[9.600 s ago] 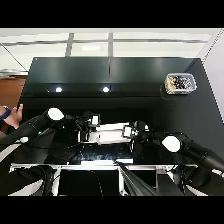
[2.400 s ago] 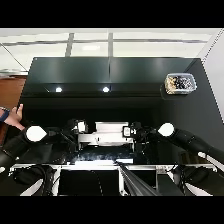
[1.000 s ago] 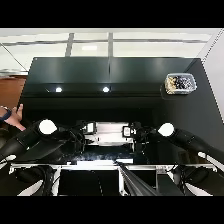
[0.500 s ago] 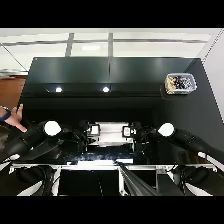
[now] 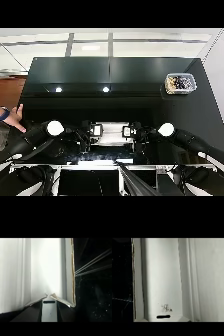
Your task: Fold the box and place the chain.
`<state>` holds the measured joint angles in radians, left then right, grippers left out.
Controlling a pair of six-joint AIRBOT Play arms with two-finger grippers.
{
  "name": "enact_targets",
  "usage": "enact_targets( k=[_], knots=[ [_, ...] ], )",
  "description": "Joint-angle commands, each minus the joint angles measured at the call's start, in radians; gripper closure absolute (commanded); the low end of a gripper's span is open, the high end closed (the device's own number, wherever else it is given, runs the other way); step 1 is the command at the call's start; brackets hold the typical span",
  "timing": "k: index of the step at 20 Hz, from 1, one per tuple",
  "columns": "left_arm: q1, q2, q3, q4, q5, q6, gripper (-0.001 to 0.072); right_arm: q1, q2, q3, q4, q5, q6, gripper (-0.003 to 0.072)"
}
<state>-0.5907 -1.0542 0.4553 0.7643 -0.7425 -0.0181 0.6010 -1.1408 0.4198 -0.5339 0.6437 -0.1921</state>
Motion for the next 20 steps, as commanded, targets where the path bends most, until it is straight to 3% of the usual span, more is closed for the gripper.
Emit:
enact_targets(
  k=[1,9,12,13,15,17,19,20],
  knots=[
    [-0.020,-0.011,0.000,-0.019,0.021,-0.002,0.0489,0.000,-0.001,0.000,0.000,0.000,0.000,0.0142],
    [-0.020,-0.011,0.000,-0.014,0.032,-0.013,0.0475,0.000,-0.001,0.000,0.000,0.000,0.000,0.0142],
    [-0.020,-0.011,0.000,-0.014,0.032,-0.013,0.0344,0.000,-0.001,0.000,0.000,0.000,0.000,0.0142],
    [-0.020,-0.011,0.000,-0.014,0.032,-0.013,0.0335,0.000,-0.001,0.000,0.000,0.000,0.000,0.0142],
    [-0.020,-0.011,0.000,-0.014,0.031,-0.013,0.0335,0.000,-0.001,0.000,0.000,0.000,0.000,0.0142],
    [-0.020,-0.011,0.000,-0.014,0.029,-0.012,0.0469,0.000,-0.001,0.000,0.000,0.000,0.000,0.0142],
    [-0.020,-0.011,0.000,-0.014,0.029,-0.013,0.0459,0.000,-0.001,0.000,0.000,0.000,0.000,0.0142],
    [-0.020,-0.011,0.000,-0.014,0.029,-0.013,0.0386,0.000,-0.001,0.000,0.000,0.000,0.000,0.0142]
  ],
)
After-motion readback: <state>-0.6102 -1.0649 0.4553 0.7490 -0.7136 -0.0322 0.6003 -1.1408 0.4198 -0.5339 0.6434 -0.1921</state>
